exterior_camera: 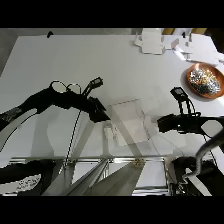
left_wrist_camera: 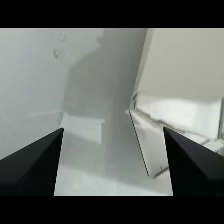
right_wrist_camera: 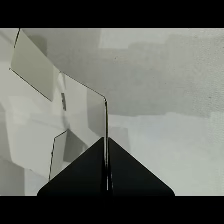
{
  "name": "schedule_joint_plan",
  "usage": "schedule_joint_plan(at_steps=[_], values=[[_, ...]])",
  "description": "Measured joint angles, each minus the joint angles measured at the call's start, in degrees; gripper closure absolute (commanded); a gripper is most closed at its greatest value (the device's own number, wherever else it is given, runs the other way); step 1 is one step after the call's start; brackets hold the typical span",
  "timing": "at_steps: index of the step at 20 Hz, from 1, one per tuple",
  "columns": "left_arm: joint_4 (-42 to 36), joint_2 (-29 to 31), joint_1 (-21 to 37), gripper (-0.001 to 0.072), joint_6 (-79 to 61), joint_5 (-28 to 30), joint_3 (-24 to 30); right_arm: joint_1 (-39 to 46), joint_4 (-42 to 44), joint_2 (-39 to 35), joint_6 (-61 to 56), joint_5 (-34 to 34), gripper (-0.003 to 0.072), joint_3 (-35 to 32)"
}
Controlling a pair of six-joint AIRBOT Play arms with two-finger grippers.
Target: Fold the box and place the chain.
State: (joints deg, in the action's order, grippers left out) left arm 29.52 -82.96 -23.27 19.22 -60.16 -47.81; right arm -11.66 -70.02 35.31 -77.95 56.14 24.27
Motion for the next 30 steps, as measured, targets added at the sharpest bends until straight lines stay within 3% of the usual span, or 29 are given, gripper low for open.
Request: schedule_joint_plan(at_steps=[8, 12, 15, 19, 24, 26, 30], values=[[-6.82, -1.57, -3.67, 0.0015, -4.24, 6.97, 0.0, 0.0, 0.02, 0.0, -0.02, 0.02, 0.0668, -0.02], [-11.28, -4.35, -3.93, 0.0024, -6.49, 5.31, 0.0, 0.0, 0.0, 0.0, -0.02, 0.0, 0.0668, -0.02], [-15.76, -5.99, -4.94, 0.009, -9.99, 3.5, 0.0, -0.02, 0.0, 0.0, -0.02, 0.0, 0.0668, 0.0], [-17.27, -7.17, -6.64, 0.0309, -12.5, 2.67, 0.0, 0.0, 0.0, 0.0, -0.04, 0.02, 0.0668, -0.02], [-15.54, -7.17, -7.23, 0.0703, -13.44, 3.34, -0.04, 0.0, 0.0, 0.0, -0.04, 0.04, 0.0668, 0.0], [-14.88, -6.51, -7.39, 0.0703, -14.14, 3.87, -0.07, -0.02, 0.13, -0.02, -0.02, -0.04, 0.0666, 0.0], [-9.27, -3.48, -7.34, 0.0706, -14.8, 6.71, -0.61, -0.02, -0.15, -0.17, -0.04, 0.66, 0.0382, 0.74]])
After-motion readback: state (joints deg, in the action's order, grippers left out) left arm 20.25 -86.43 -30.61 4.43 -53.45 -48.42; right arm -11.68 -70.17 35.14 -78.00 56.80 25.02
